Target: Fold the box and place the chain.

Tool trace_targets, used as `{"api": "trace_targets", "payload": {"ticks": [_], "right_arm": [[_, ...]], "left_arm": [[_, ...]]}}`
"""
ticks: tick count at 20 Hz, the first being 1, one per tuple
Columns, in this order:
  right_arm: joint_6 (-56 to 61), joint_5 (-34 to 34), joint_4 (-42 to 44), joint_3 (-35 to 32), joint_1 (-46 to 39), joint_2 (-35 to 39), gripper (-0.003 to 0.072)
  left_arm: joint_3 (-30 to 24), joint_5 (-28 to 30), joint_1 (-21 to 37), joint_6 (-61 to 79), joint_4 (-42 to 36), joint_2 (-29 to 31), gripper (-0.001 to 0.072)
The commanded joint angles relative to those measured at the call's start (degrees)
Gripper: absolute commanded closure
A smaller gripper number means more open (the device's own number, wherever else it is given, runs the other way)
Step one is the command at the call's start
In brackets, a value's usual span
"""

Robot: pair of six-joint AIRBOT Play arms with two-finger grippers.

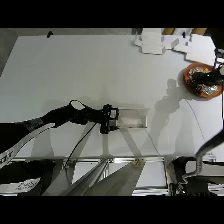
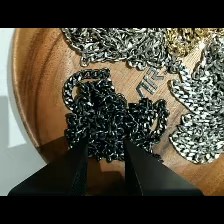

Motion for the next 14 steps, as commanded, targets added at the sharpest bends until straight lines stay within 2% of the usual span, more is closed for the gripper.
{"api": "trace_targets", "payload": {"ticks": [1,2,10,12,14], "right_arm": [[0.4,-0.8,2.1,0.0,-0.5,-1.6,0.0485],[0.4,-1.0,2.2,0.0,-0.5,-1.8,0.0543],[0.4,-1.9,2.2,0.0,-0.5,-3.6,0.0545],[0.4,-2.2,2.2,0.0,-0.5,-3.6,0.0666],[0.4,-1.2,2.2,0.0,-0.5,-3.3,0.0674]], "left_arm": [[0.0,0.0,0.0,0.0,0.0,0.0,0.0438],[0.0,0.0,0.0,0.0,0.0,0.0,0.0438],[0.0,0.0,0.0,0.0,0.0,0.0,0.0438],[0.0,0.0,0.0,0.0,0.0,0.0,0.0438],[0.0,0.0,0.0,0.0,0.0,0.0,0.0438]]}}
